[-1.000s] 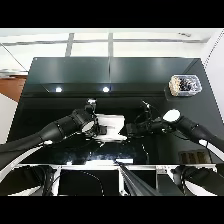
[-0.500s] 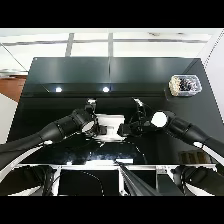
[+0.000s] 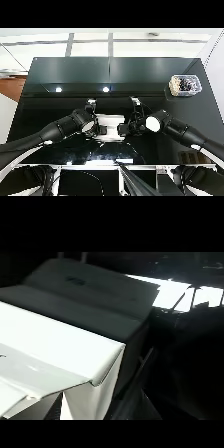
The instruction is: Fold the box and place the chain.
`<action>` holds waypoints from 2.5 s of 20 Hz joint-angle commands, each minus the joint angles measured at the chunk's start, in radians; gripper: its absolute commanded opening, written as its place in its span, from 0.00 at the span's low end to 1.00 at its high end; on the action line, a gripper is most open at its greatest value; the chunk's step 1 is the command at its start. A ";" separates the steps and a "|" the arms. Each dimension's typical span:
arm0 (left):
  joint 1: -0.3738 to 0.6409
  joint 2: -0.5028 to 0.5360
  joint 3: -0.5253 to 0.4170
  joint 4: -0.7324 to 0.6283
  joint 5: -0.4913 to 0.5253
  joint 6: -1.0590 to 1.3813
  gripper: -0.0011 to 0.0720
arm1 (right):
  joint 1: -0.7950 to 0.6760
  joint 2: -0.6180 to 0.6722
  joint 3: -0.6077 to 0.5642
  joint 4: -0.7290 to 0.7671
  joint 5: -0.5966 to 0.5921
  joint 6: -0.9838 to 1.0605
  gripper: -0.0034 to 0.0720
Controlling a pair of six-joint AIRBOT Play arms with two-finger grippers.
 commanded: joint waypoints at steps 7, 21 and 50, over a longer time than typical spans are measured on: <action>0.000 0.000 0.000 0.000 0.000 0.000 0.05 | 0.101 -0.044 0.087 -0.224 0.109 0.235 0.75; 0.000 0.000 0.000 0.000 0.000 0.000 0.05 | 0.161 -0.141 0.196 -0.307 0.235 0.397 0.52; 0.000 0.000 0.000 0.000 0.000 0.000 0.05 | 0.161 -0.255 0.275 -0.303 0.271 0.441 0.44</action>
